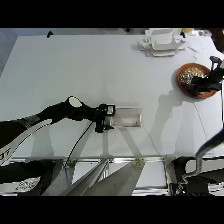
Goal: Fold the box and place the chain.
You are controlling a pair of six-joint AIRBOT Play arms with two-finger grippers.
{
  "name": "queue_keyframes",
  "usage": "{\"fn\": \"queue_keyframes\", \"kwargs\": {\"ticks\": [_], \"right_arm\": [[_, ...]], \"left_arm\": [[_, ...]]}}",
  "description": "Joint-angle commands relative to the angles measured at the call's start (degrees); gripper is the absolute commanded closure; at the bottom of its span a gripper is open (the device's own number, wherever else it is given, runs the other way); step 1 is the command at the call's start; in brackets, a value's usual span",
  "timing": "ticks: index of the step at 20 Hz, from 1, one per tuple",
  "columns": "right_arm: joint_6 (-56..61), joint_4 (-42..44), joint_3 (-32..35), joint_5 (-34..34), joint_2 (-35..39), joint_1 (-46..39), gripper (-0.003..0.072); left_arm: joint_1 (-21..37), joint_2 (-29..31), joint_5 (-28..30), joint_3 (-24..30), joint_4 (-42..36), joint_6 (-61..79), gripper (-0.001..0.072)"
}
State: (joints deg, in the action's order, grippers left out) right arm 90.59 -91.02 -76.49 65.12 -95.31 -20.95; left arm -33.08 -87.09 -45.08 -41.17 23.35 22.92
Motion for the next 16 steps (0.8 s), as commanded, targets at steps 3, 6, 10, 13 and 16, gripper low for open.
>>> {"fn": "queue_keyframes", "kwargs": {"ticks": [3, 6, 10, 13, 16], "right_arm": [[1.1, 0.2, 0.0, 0.0, -1.5, 0.0, 0.0658], [0.3, 0.2, 0.0, 0.4, -1.0, 0.0, 0.0669], [-4.2, 0.2, 0.0, 2.2, 7.3, 0.0, 0.0669], [-8.2, 2.8, 0.0, 4.8, 18.2, 0.0, 0.0669], [-10.6, 9.1, 0.0, 7.3, 28.9, 0.0, 0.0669]], "left_arm": [[0.0, 0.0, 0.0, 0.0, 0.0, 0.0, 0.0437], [0.0, 0.0, 0.0, 0.0, 0.0, 0.0, 0.0437], [0.0, 0.0, 0.0, 0.0, 0.0, 0.0, 0.0437], [0.0, 0.0, 0.0, 0.0, 0.0, 0.0, 0.0437], [0.0, 0.0, 0.0, 0.0, 0.0, 0.0, 0.0437]]}}
